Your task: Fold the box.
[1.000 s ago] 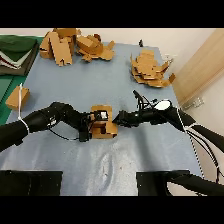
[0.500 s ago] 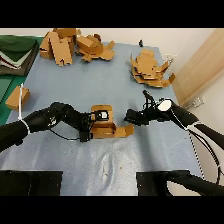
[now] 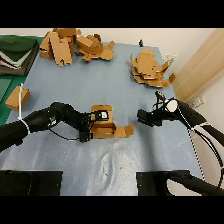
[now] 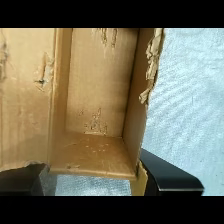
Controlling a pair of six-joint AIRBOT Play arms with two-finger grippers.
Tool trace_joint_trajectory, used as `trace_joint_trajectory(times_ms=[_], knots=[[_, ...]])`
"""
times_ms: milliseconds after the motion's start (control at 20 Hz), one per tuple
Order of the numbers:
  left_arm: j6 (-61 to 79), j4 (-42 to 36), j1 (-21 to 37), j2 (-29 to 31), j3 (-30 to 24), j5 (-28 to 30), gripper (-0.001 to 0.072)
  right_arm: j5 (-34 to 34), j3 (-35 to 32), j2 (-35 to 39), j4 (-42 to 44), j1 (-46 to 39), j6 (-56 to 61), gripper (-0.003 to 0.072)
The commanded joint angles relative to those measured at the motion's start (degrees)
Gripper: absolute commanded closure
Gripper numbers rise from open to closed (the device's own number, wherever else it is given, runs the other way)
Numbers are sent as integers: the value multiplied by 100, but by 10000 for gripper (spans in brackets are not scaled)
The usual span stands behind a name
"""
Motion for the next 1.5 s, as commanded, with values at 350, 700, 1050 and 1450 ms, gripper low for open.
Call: trace_joint_trajectory(times_ms=[350, 700, 1050, 1450], knots=[[0, 4, -4, 2, 2, -2, 535, 9, -350, 28, 1508, 1043, -503, 525], [0, 4, -4, 2, 2, -2, 535, 55, -315, 157, 1928, 1530, -505, 524], [0, 9, -4, 2, 2, -4, 535, 0, -315, 861, 1923, 1567, -509, 394], [0, 4, -4, 2, 2, -2, 535, -232, -315, 855, 2415, 2133, -361, 375]])
